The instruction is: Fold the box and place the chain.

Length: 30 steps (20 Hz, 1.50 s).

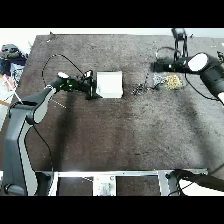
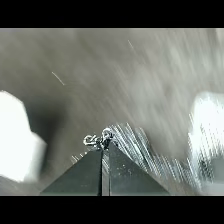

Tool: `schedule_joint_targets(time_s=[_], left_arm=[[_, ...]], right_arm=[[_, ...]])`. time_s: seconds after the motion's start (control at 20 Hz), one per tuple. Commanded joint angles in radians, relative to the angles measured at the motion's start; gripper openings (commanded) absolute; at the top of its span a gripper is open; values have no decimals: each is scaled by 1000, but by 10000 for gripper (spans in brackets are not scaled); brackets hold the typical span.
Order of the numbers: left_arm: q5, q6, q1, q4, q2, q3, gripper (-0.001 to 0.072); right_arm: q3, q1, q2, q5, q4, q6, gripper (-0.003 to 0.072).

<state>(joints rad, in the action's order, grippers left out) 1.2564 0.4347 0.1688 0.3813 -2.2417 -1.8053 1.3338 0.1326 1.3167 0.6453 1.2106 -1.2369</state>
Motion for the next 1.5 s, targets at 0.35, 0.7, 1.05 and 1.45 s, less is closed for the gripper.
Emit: schedule_joint_targets(time_s=[0.35,0.7,1.05,1.45], left_arm=[[0,0,0,0,0,0,531],[0,0,0,0,0,0,531],[0,0,0,0,0,0,531],[0,0,0,0,0,0,531]], right_arm=[[333,303,-11,-116,-45,26,12],[368,359,137,-23,-68,28,13],[283,334,296,38,-63,-28,16],[283,142,382,210,80,-13,296]])
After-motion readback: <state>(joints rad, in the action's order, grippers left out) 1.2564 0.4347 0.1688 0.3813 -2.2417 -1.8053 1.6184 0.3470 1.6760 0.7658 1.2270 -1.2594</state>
